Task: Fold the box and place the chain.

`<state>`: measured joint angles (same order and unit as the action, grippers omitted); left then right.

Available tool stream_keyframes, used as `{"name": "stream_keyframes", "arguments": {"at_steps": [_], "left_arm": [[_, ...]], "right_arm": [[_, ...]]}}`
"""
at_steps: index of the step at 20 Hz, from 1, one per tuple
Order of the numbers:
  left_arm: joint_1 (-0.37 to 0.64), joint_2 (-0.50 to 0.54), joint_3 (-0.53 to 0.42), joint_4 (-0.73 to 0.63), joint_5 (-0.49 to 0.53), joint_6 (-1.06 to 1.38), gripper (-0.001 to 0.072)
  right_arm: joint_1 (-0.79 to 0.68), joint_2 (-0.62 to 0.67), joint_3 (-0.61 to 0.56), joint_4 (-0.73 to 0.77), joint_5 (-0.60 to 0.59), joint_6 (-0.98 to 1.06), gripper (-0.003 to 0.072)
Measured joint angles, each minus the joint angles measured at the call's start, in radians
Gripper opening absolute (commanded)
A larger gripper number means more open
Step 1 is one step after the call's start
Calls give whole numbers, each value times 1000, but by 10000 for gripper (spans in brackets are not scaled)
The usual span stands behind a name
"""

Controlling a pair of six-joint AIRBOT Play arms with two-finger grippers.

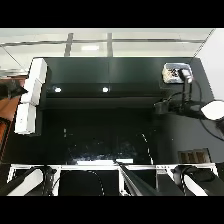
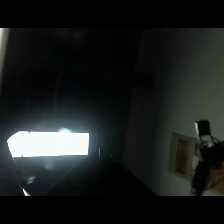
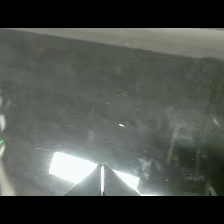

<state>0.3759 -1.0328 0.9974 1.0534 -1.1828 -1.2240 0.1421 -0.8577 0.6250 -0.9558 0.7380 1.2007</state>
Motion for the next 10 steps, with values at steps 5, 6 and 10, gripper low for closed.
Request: {"name": "stream_keyframes", "arguments": {"at_steps": [5, 6, 10], "left_arm": [[-180, 287, -348, 56, 214, 71, 27], [-196, 327, -388, 64, 233, 77, 27], [-224, 408, -463, 51, 271, 85, 27]], "right_arm": [[31, -6, -60, -65, -93, -2, 14], [32, -6, -64, -68, -105, -2, 13], [37, -8, -72, -80, -117, -2, 14]]}}
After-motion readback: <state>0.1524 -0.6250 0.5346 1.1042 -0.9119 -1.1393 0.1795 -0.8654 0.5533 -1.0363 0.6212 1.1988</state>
